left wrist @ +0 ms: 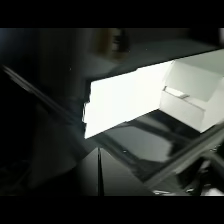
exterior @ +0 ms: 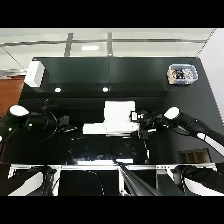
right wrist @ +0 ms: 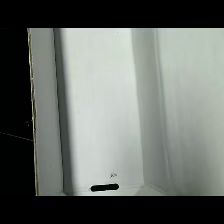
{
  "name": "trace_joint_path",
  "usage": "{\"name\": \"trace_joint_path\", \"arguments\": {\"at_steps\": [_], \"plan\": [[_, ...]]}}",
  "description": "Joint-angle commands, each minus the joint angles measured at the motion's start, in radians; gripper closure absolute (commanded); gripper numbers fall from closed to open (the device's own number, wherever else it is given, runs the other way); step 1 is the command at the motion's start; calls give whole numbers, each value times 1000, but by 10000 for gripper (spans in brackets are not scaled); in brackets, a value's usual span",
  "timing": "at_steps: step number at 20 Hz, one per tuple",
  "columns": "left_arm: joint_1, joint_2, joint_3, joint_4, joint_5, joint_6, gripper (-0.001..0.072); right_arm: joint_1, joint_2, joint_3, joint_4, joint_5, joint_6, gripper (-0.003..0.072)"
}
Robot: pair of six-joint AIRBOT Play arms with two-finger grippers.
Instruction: Fold the box and place the chain.
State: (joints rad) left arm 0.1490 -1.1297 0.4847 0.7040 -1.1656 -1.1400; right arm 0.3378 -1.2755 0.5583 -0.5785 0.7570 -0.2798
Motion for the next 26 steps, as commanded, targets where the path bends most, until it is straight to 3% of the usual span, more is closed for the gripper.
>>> {"name": "trace_joint_path", "arguments": {"at_steps": [1, 7, 15, 20, 26], "plan": [[114, 0, -95, -112, -25, -11, 685, 1, 0, 0, 0, 1, 0, 495], [49, -11, -117, -70, 59, -16, 685, 1, 0, 1, 0, 0, 0, 495], [42, -119, -106, -72, 62, 45, 685, 1, 0, 0, 0, 0, 0, 495], [33, -129, -76, -77, 62, 63, 685, 1, 0, 0, 0, 0, 0, 495], [-77, -193, -35, -84, 87, 64, 685, 1, 0, 0, 0, 0, 0, 495]]}}
